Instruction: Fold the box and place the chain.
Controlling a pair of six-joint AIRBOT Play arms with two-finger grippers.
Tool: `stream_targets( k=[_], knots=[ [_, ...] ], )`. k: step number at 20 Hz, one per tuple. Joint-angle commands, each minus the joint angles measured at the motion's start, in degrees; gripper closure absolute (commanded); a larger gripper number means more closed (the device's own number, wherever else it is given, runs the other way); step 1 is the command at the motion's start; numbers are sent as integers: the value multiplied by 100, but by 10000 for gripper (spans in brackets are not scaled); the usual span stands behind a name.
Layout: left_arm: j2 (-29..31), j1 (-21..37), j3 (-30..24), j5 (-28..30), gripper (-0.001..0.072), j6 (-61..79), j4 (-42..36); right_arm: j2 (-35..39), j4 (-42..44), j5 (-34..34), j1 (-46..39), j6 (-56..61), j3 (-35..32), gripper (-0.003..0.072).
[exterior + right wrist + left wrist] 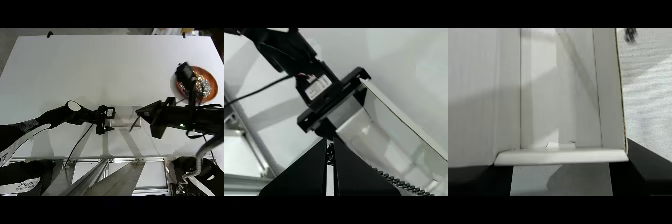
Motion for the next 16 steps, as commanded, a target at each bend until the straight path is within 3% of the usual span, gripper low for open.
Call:
stream_targets(
  k=[1, 3, 7, 13, 16],
  knots=[
    [0, -2, 0, 2, 453, 0, 2, -426, 20, -885, 264, -221, -549, 668],
    [0, -2, 0, 2, 453, 2, 2, -699, 289, -1058, 326, -560, -564, 668],
    [0, -2, 0, 0, 453, 2, 2, -501, 1462, -1469, 323, -1506, -555, 668],
    [0, -2, 0, 2, 453, 2, 2, 260, 1414, -2441, 317, -2035, -555, 668],
    [0, -2, 0, 0, 453, 2, 2, 361, 1368, -2393, 319, -2048, -557, 668]
  ],
)
